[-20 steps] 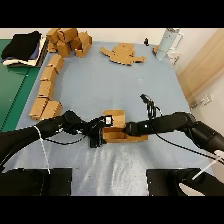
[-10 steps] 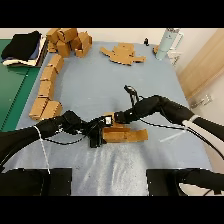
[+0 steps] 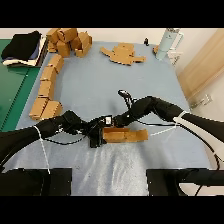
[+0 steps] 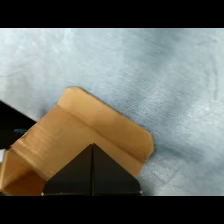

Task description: Fold the box.

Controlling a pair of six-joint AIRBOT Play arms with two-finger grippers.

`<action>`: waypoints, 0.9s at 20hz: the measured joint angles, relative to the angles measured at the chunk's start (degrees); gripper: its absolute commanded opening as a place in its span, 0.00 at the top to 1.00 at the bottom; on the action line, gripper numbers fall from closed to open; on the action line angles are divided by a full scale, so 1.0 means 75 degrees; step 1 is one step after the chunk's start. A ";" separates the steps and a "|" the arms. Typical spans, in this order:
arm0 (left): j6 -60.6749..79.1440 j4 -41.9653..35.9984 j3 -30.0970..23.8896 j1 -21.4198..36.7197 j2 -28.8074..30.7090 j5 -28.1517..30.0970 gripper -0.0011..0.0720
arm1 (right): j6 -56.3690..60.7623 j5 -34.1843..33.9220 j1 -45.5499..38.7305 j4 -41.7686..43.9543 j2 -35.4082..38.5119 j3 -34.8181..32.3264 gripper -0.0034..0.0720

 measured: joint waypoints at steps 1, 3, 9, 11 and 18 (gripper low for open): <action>0.0000 -0.0003 0.0000 0.0000 0.0000 -0.0003 0.29 | -0.0152 -0.0117 0.0000 -0.0052 0.0157 0.0029 0.95; 0.0000 0.0000 0.0000 0.0000 0.0000 -0.0003 0.29 | -0.0370 -0.0393 -0.0003 -0.0364 0.0638 0.0070 0.95; 0.0000 -0.0003 0.0000 0.0000 0.0000 -0.0003 0.29 | -0.0979 -0.1670 0.0015 -0.1224 0.2483 -0.0163 0.95; 0.0000 0.0000 0.0000 0.0000 0.0000 -0.0003 0.29 | -0.1498 -0.2022 0.0020 -0.1370 0.3104 -0.0606 0.86; 0.0000 0.0000 0.0000 0.0000 0.0000 -0.0003 0.29 | -0.4057 -0.0746 0.0029 -0.2133 0.3893 -0.2576 0.16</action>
